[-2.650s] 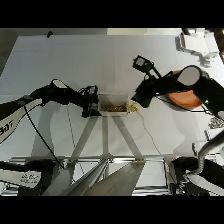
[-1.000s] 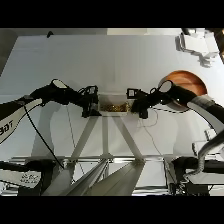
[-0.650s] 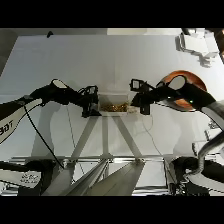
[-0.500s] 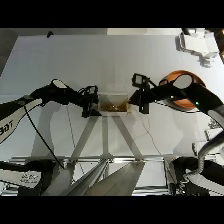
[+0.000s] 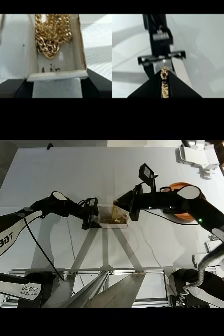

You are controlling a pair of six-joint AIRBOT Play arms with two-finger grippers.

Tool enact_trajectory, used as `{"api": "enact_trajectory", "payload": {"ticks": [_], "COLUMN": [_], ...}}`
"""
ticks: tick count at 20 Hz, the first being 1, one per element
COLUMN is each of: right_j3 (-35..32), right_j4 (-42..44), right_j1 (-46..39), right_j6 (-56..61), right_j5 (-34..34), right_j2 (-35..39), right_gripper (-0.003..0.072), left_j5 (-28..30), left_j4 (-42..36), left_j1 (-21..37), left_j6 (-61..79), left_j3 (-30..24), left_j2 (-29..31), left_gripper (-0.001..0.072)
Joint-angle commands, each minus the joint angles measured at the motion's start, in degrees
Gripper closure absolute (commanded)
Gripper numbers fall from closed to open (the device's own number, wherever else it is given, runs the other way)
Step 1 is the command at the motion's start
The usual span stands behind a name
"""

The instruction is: Fold the box and place the chain.

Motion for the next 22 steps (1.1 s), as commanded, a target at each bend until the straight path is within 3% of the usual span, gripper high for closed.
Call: {"api": "enact_trajectory", "payload": {"ticks": [1,5,8,14,15,17,18,22], "right_j3": [0.07,0.07,0.07,0.07,0.07,0.07,0.07,0.07], "right_j4": [3.23,2.16,-3.19,-20.24,-21.42,-21.64,-21.64,-21.64], "right_j1": [3.37,3.98,3.98,3.98,3.98,3.96,3.91,-0.11], "right_j6": [-0.04,0.00,0.04,6.84,7.74,7.72,7.72,7.74], "right_j5": [-4.02,-9.73,-13.79,-11.04,-9.57,-7.34,-7.21,-5.14], "right_j2": [0.04,-0.55,-0.90,-0.90,-0.87,-0.85,-0.74,-0.17], "right_gripper": [0.0672,0.0672,0.0672,0.0670,0.0652,0.0421,0.0360,0.0360], "left_j5": [0.00,0.02,0.00,0.02,0.00,0.00,0.02,0.02], "left_j4": [0.00,0.00,0.00,0.00,0.00,0.00,0.00,0.00], "left_j1": [0.02,0.00,0.02,0.02,0.02,0.00,0.00,0.00], "left_j6": [0.02,0.02,0.02,0.02,0.02,0.02,0.02,0.02], "left_j3": [0.02,0.00,0.02,0.02,0.00,0.02,0.00,0.02], "left_j2": [0.04,0.04,0.04,0.04,0.04,0.04,0.04,0.04], "left_gripper": [0.0497,0.0497,0.0497,0.0497,0.0497,0.0497,0.0497,0.0497]}}
